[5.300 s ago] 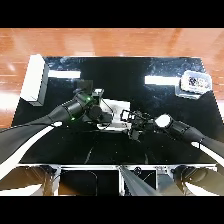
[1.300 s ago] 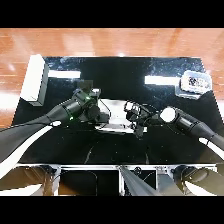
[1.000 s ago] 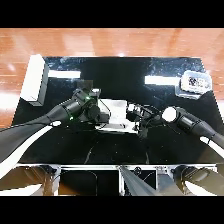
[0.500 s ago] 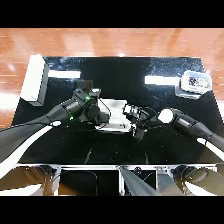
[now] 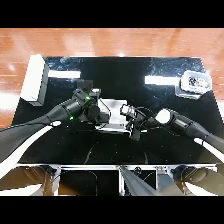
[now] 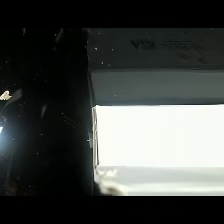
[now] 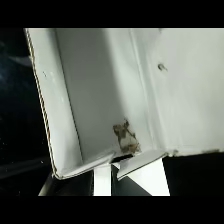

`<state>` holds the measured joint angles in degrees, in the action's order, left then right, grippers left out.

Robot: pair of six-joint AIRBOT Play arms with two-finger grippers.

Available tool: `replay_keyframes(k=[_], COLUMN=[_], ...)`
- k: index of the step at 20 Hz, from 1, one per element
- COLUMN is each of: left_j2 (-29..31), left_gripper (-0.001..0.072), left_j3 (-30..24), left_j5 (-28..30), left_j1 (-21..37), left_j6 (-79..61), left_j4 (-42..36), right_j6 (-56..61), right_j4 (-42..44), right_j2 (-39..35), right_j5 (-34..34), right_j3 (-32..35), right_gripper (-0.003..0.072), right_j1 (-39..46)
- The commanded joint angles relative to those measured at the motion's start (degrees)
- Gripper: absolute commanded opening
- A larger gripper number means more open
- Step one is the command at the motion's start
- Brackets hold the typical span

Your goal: Fold the box and place the chain.

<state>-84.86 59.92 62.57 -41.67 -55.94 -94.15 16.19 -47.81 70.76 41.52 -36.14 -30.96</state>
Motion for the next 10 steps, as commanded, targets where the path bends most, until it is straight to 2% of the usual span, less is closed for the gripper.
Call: replay_keyframes(k=[1,7,10], left_j2=[0.0,0.0,0.0], left_gripper=[0.0024,0.0024,0.0024], left_j3=[0.0,0.0,0.0], left_j5=[0.0,-0.4,-0.7], left_j1=[-0.1,-0.1,-0.1], left_j6=[0.0,0.0,0.0], left_j4=[0.0,-0.9,-1.0], right_j6=[-0.6,-0.8,-3.3], right_j4=[1.6,2.7,6.1], right_j2=[0.2,0.2,0.2], right_j5=[-1.7,-3.3,-4.3], right_j3=[0.0,0.0,0.0], right_gripper=[0.0142,0.0141,0.0142], right_j1=[-0.3,-0.3,-0.3])
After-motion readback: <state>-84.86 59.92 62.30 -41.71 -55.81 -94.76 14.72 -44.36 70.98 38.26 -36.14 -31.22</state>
